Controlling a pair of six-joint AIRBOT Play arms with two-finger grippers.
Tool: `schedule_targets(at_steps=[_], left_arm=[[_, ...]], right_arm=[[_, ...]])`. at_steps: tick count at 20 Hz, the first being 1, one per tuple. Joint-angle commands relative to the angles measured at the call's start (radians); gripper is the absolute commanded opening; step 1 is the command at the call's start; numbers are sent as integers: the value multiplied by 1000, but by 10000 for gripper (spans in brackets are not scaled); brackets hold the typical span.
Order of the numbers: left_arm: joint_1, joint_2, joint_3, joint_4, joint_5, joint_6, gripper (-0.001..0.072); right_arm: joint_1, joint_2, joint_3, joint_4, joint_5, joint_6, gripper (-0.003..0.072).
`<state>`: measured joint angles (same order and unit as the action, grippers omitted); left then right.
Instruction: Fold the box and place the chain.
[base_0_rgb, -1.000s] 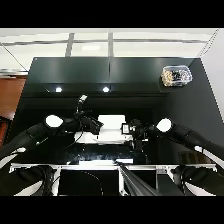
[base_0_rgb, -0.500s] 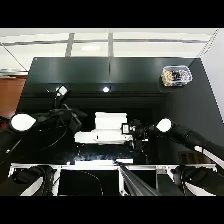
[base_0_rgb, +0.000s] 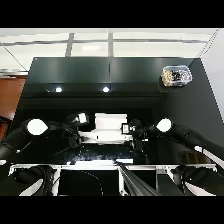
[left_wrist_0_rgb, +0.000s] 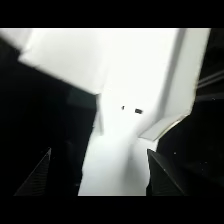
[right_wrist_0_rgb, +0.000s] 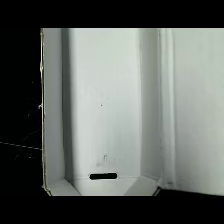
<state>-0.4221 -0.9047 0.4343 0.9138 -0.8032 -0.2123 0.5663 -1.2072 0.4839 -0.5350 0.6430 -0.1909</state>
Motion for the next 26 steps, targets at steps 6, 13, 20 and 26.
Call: schedule_targets(at_steps=[6,13,20,26], left_arm=[[-121,-100,4,-83,77,81,439],[-127,-124,4,-200,89,82,218],[-134,-188,4,-327,114,95,161],[-134,-189,4,-327,115,97,421]], right_arm=[[1,0,1,0,0,0,484],[1,0,1,1,0,0,483],[1,0,1,1,0,0,484],[1,0,1,0,0,0,484]])
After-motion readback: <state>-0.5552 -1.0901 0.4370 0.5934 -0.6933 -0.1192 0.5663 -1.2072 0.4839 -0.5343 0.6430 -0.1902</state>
